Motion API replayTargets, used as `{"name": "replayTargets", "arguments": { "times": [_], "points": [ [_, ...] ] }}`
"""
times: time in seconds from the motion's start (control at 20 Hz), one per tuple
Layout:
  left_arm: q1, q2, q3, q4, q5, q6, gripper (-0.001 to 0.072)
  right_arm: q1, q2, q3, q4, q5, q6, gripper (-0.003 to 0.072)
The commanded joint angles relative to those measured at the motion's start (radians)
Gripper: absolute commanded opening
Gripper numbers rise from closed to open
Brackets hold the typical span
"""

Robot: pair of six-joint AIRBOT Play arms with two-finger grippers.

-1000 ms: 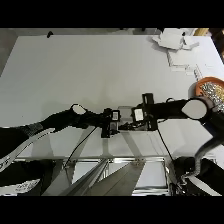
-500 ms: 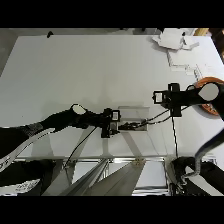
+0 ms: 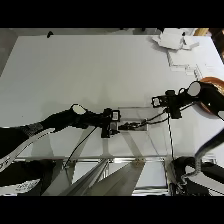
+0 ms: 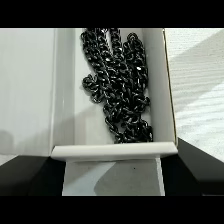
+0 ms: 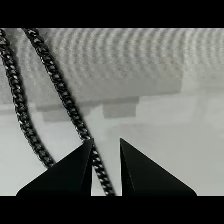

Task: Fold the box and place the chain.

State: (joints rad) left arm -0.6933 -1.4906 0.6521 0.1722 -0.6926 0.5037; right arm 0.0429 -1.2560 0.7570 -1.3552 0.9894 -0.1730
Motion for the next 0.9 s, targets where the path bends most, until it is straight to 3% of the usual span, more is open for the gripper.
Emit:
{"name": "replayTargets", "arguments": {
  "times": [0.0,0.65,0.75,0.85],
  "points": [
    [0.0,0.0,0.0,0.0,0.0,0.0,0.0206,-0.002,-0.032,-0.006,-0.023,0.006,-0.02,0.019],
    [0.0,0.0,0.0,0.0,0.0,0.0,0.0206,-0.001,-0.064,-0.019,-0.026,0.024,-0.046,0.0164],
    [0.0,0.0,0.0,0.0,0.0,0.0,0.0206,-0.001,-0.054,-0.019,-0.026,0.033,-0.045,0.0034],
    [0.0,0.0,0.0,0.0,0.0,0.0,0.0206,-0.001,-0.013,-0.019,-0.029,0.061,-0.045,0.0019]
  ]
}}
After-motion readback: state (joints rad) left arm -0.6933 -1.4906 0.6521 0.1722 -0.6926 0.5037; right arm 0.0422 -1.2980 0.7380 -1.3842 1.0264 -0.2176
